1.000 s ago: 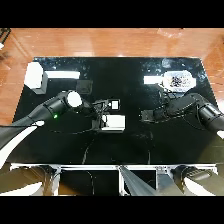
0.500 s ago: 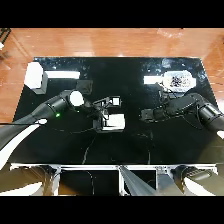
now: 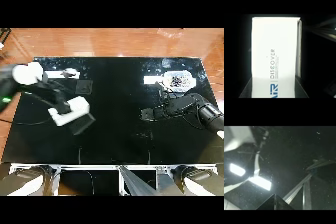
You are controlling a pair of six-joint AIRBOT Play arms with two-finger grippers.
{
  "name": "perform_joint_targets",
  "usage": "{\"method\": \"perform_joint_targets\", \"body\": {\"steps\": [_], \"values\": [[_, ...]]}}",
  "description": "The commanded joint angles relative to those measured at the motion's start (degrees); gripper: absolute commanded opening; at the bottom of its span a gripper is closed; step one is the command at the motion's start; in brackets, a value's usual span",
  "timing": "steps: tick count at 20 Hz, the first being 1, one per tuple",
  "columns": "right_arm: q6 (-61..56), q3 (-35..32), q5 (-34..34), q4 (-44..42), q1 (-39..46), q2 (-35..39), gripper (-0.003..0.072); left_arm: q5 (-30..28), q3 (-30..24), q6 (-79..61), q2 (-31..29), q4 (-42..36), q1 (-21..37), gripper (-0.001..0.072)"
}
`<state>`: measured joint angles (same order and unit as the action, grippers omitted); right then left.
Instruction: Fold the box and place the chain.
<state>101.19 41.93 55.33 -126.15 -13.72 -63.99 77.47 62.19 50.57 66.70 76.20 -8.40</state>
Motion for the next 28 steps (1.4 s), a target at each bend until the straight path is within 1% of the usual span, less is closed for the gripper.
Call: {"method": "perform_joint_targets", "body": {"steps": [1, 2, 3, 4, 6, 7, 9, 12, 15, 16, 17, 18, 20, 22, 23, 24, 26, 27, 28], "values": [[0.66, 0.02, -1.20, -0.02, 0.00, 0.04, 0.0021, -2.86, -2.23, 3.85, -4.13, 2.56, 21.22, 0.0014], [0.68, 0.02, -1.62, -0.02, 0.00, 0.04, 0.0020, -7.80, -3.41, 6.29, -3.39, 2.56, 27.93, 0.0015], [0.68, 0.02, -2.01, -0.02, 0.00, 0.04, 0.0021, -11.87, -3.85, 7.80, -2.23, 2.54, 33.27, 0.0015], [0.68, 0.02, -2.10, -0.02, 0.00, 0.04, 0.0020, -14.32, -3.82, 8.41, -0.76, 1.84, 37.92, 0.0015], [0.68, 0.02, -2.14, -0.02, 0.00, 0.04, 0.0021, -19.89, -3.76, 8.22, 2.43, -1.92, 43.63, 0.0015], [0.66, 0.02, -2.16, -0.02, 0.00, 0.04, 0.0020, -22.12, -3.65, 8.11, 4.24, -2.86, 44.68, 0.0015], [0.63, 0.02, -2.19, -0.04, 0.00, 0.04, 0.0021, -25.07, -2.47, 7.26, 8.48, -3.43, 44.13, 0.0016], [0.57, 0.02, -2.12, -0.48, 0.00, 0.04, 0.0021, -27.41, 1.22, 6.45, 14.75, -2.14, 40.96, 0.0016], [-0.02, 0.02, -2.21, -0.48, 0.00, 0.04, 0.0021, -28.35, 4.46, 6.45, 18.97, -4.33, 38.66, 0.0017], [-0.28, 0.02, -2.21, -0.48, 0.00, 0.04, 0.0021, -29.20, 4.94, 6.47, 19.69, -4.42, 38.05, 0.0088], [-0.28, 0.02, -2.16, -0.50, 0.00, 0.04, 0.0021, -29.99, 5.03, 6.45, 19.91, -4.35, 37.55, 0.0490], [-0.28, 0.02, -2.14, -0.48, 0.00, 0.04, 0.0021, -31.15, 5.09, 6.71, 19.89, -3.72, 37.16, 0.0641], [-0.26, 0.02, -2.25, -0.44, 0.00, 0.04, 0.0021, -29.14, 6.47, 6.73, 19.65, -0.94, 36.72, 0.0641], [-0.24, 0.02, -2.60, -0.42, 0.00, 0.04, 0.0021, -24.55, 8.50, 6.99, 19.32, 2.40, 36.72, 0.0641], [-0.24, 0.02, -2.89, -0.42, 0.00, 0.04, 0.0021, -22.05, 9.99, 9.01, 18.93, 2.89, 36.72, 0.0640], [-0.22, 0.07, -3.65, -0.42, 0.02, 0.04, 0.0021, -20.22, 11.61, 12.04, 18.45, 1.88, 36.68, 0.0640], [-0.24, 1.27, -4.50, -0.15, 1.01, 0.04, 0.0021, -16.44, 15.34, 17.11, 17.05, -5.01, 35.87, 0.0633], [-0.24, 3.02, -3.41, 0.02, 2.34, 0.20, 0.0021, -14.25, 17.27, 18.93, 16.26, -9.81, 35.26, 0.0583], [-0.24, 5.14, -1.77, 0.28, 3.91, 0.74, 0.0021, -11.80, 19.04, 20.09, 15.39, -14.51, 34.21, 0.0442]]}}
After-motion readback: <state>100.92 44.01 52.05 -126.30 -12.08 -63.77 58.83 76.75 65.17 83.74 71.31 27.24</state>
